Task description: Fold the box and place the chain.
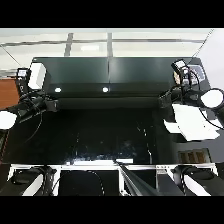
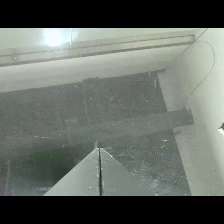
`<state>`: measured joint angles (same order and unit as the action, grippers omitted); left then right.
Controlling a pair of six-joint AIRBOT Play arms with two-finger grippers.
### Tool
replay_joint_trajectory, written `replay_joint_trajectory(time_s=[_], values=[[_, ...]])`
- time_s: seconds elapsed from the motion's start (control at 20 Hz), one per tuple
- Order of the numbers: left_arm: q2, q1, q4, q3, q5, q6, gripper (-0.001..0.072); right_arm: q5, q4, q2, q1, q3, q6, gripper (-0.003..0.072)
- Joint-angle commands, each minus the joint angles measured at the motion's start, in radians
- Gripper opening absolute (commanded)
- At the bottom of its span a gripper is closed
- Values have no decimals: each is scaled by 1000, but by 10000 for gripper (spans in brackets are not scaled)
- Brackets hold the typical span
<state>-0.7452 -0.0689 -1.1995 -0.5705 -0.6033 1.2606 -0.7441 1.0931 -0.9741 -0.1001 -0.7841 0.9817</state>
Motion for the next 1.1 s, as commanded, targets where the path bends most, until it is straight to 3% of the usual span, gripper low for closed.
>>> replay_joint_trajectory(time_s=[0.0,0.75,0.9,1.0,1.05], values=[[1,0,0,0,0,0,25,0,0,0,-1,0,0,12],[0,0,38,0,1,2,25,2,-6,0,-1,0,0,12],[0,0,37,0,28,3,25,23,-141,-1,-2,0,0,12],[0,0,37,0,74,4,25,164,-326,-21,-4,1,1,15],[0,-1,37,0,88,3,25,211,-397,-36,-6,1,2,162]])
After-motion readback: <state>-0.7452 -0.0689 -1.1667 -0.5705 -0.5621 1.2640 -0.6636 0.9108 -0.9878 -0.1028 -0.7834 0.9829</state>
